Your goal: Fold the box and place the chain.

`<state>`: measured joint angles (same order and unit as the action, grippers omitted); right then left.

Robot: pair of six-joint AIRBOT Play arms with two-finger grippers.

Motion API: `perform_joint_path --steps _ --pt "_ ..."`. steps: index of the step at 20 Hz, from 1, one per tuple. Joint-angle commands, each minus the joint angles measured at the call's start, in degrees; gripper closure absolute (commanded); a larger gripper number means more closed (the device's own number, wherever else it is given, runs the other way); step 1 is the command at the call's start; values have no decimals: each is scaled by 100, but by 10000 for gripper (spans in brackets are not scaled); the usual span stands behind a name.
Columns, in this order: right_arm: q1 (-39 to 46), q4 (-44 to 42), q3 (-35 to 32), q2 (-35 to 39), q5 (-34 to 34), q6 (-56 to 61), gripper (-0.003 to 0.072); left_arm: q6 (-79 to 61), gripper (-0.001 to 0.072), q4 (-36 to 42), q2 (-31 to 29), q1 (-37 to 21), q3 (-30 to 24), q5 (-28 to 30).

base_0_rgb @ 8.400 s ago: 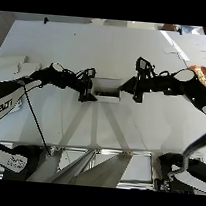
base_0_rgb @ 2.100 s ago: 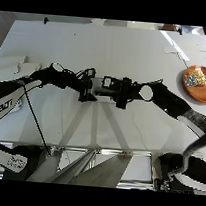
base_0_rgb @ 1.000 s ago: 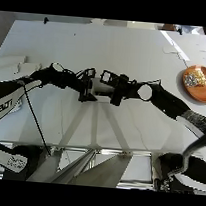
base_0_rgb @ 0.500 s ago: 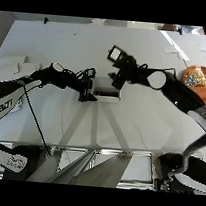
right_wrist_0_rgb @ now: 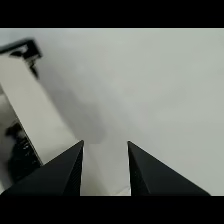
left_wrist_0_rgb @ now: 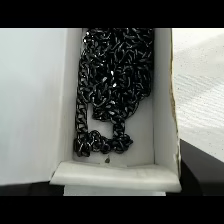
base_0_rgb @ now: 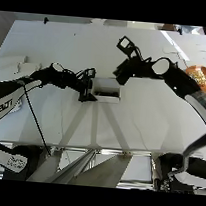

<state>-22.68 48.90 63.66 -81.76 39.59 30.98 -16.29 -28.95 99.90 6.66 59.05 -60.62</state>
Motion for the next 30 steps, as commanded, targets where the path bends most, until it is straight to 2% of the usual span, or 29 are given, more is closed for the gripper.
perform_joint_path --steps 1,7,13,18,20,24,26,30 --pt "55 -236 44 -348 1019 149 408 0 346 0 2 -2 4 -2" --pt "52 -245 46 -339 1606 -507 407 0 346 0 2 -2 4 0" --pt "48 -417 46 -142 1471 -584 407 0 346 0 2 -2 4 0" --pt "46 -389 44 -98 1818 -625 407 0 346 0 2 -2 4 0" --pt "44 -238 44 -98 1766 -1027 406 0 346 0 2 -2 4 0" --pt "-133 387 44 -101 1167 -1084 409 0 346 0 2 -2 4 0" --pt "-214 400 44 -101 1126 -1038 460 0 346 0 2 -2 4 0" --pt "-337 402 44 -101 1178 -984 468 0 346 0 2 -2 4 0"
